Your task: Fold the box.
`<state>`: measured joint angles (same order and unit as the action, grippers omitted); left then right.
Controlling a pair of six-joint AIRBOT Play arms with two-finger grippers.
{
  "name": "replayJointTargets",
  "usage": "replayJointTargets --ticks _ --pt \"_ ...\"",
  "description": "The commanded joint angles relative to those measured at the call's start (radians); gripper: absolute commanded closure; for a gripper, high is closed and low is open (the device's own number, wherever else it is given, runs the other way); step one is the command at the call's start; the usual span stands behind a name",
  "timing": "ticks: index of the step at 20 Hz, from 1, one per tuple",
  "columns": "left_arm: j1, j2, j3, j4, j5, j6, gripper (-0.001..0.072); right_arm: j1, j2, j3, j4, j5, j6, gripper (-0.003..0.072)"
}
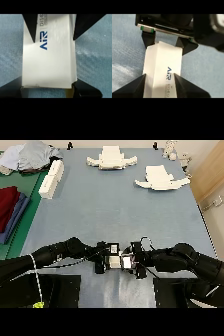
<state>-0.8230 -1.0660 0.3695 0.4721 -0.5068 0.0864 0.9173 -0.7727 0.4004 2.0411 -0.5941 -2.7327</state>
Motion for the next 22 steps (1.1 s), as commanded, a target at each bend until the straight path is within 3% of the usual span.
replayJointTargets --ticks 1,6,8,9,22 --pt "0.000 0.000 0.000 -0.001 0.000 0.000 0.0249 0.020 0.006 0.000 -0.021 0.014 -0.001 0.0282" --pt "0.000 0.000 0.000 -0.001 0.000 0.000 0.0249 0.020 0.023 0.000 -0.018 0.014 0.001 0.0275" --pt "0.000 0.000 0.000 -0.001 0.000 0.000 0.0249 0.020 0.053 0.000 -0.017 0.009 0.002 0.0130" --pt "0.000 0.000 0.000 -0.001 0.000 0.000 0.0249 0.020 0.064 0.000 -0.017 0.007 0.002 0.0101" --pt "0.000 0.000 0.000 -0.001 0.000 0.000 0.0249 0.017 0.096 0.002 -0.051 0.042 0.009 0.0105"
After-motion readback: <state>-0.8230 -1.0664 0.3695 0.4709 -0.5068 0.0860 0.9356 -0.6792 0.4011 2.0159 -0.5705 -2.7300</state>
